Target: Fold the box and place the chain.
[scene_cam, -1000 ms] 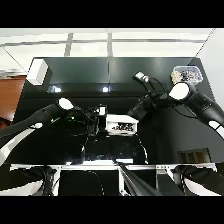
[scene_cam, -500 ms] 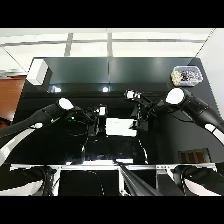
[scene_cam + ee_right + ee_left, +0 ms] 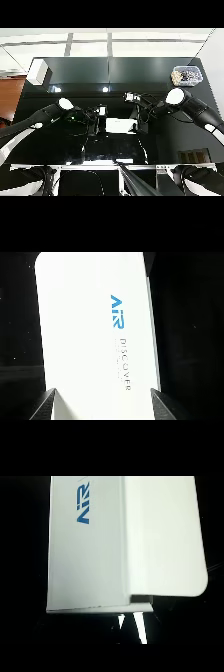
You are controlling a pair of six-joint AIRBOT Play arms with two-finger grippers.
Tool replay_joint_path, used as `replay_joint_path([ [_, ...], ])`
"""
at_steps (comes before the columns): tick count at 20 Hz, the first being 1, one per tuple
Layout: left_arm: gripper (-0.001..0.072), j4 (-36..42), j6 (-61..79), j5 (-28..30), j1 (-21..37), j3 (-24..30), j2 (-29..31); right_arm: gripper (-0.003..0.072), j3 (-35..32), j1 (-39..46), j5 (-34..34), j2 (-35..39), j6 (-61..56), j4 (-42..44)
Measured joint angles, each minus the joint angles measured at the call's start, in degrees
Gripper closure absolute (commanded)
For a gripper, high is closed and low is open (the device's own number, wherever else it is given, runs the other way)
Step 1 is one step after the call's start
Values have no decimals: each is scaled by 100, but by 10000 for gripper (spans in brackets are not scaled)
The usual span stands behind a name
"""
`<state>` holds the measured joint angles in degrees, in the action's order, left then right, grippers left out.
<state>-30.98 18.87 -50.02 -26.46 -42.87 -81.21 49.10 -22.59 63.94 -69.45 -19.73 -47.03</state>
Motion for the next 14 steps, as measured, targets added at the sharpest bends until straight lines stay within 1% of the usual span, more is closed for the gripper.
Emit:
replay_joint_path([
  [1, 309, 0, 0, 0, 0, 0, 0, 238, 0, 0, -22, 0, 7, -7],
  [2, 309, 0, -2, 2, 0, 0, 0, 267, 0, 0, -42, 0, 7, -7],
  [4, 309, 0, -15, 4, 0, 0, 0, 276, 0, 0, -66, 0, 20, -13],
  [5, 309, 0, -15, 4, 0, 0, 0, 328, 0, 0, -72, 0, 20, -13],
  [6, 309, 0, -15, 4, 0, 0, 0, 402, 0, 0, -83, 0, 20, -17],
  [8, 309, 0, -13, 9, 0, 0, 0, 403, 0, 0, -96, 0, 20, -15],
  [9, 310, 0, -13, 9, 0, 0, 0, 431, 2, 0, -96, 0, 17, -15],
  [14, 309, 0, 0, 9, 0, 0, 0, 431, -4, 0, -105, 2, 13, -15],
])
